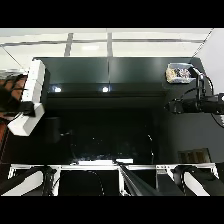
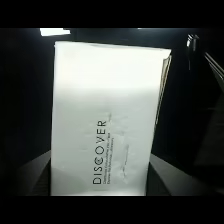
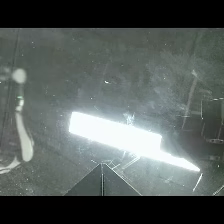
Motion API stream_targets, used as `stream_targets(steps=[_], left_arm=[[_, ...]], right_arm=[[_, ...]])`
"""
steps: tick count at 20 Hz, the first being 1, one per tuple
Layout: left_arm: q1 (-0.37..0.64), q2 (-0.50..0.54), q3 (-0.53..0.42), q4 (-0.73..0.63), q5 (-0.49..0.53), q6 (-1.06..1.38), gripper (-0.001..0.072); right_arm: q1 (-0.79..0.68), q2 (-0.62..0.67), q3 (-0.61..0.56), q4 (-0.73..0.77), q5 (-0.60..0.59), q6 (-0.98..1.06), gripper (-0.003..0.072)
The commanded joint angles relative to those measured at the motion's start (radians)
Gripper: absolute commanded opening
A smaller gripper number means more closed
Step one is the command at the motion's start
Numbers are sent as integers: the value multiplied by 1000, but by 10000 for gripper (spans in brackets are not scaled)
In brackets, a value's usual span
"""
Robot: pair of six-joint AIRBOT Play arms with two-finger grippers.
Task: Fold the box and place the chain.
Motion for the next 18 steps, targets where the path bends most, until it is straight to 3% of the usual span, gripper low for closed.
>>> stream_targets(steps=[1, 5, 10, 18], left_arm=[[208, 18, -82, 9, 71, 52, 171], [312, 17, -87, -60, 196, 164, 172], [310, -49, -98, -214, 272, 320, 183], [310, -76, -98, -222, 463, 332, 184]], right_arm=[[-1, 0, 0, 0, -4, 1, 17], [-1, 0, 0, 1, -13, 1, 17], [-1, 0, 0, 1, -30, 5, 17], [-1, -2, 0, 0, -36, 12, 17]])
